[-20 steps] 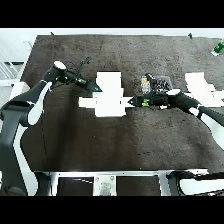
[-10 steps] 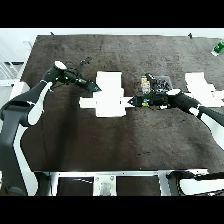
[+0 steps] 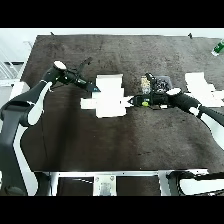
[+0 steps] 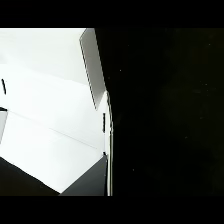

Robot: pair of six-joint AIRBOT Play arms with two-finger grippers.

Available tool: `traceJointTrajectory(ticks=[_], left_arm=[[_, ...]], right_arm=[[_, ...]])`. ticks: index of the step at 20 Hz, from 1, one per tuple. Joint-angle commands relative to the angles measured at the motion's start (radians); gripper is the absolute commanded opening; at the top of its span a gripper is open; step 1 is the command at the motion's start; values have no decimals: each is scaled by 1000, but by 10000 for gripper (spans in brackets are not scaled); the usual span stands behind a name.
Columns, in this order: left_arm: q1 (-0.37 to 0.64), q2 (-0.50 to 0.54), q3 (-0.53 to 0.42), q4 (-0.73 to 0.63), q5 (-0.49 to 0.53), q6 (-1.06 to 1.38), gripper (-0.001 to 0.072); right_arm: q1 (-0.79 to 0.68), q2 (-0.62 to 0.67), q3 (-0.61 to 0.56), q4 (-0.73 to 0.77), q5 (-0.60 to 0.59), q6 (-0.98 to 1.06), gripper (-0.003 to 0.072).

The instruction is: Fold the box and place the chain.

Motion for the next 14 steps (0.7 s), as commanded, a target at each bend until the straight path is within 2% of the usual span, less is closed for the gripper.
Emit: traceJointTrajectory(ticks=[1,2,9,12,14], left_arm=[[0,2,0,-2,-16,91,21],[0,3,0,-3,-31,138,21],[0,8,0,-6,-140,392,15],[0,31,-19,-9,-126,449,15],[-1,83,-77,-30,-84,523,15]], right_arm=[[-5,2,0,1,6,1,208],[-9,6,0,1,7,1,234],[-151,97,0,16,29,1,235],[-195,103,0,16,50,1,234],[-199,103,0,16,55,1,234]])
